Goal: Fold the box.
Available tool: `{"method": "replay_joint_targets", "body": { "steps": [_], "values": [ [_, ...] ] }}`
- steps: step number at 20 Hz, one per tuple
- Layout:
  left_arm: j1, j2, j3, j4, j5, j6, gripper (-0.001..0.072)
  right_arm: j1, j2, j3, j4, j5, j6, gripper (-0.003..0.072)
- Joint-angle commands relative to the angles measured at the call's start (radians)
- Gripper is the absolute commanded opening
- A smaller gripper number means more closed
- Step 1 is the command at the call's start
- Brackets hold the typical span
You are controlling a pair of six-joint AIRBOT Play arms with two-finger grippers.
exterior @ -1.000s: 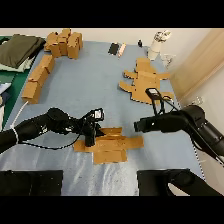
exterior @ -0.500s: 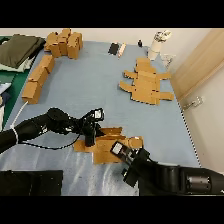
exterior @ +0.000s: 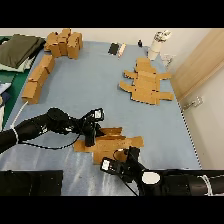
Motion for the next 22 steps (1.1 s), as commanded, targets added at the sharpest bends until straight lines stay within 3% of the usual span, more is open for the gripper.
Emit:
{"method": "replay_joint_targets", "body": {
  "steps": [1, 9, 16, 22],
  "values": [
    [0.0, 0.0, 0.0, 0.0, 0.0, 0.0, 0.0013, 0.007, -0.049, -0.002, -0.043, 0.064, 0.0, 0.0573],
    [0.0, 0.0, 0.0, 0.0, 0.0, 0.0, 0.0013, 0.007, -0.051, -0.002, -0.104, 0.08, 0.005, 0.0572],
    [0.0, 0.0, 0.0, 0.0, 0.0, 0.0, 0.0013, 0.007, -0.05, 0.091, -0.149, -0.047, 0.029, 0.0572],
    [0.0, 0.0, 0.0, 0.0, 0.0, 0.0, 0.0013, 0.007, -0.05, 0.095, -0.13, -0.039, 0.039, 0.0574]
  ]
}}
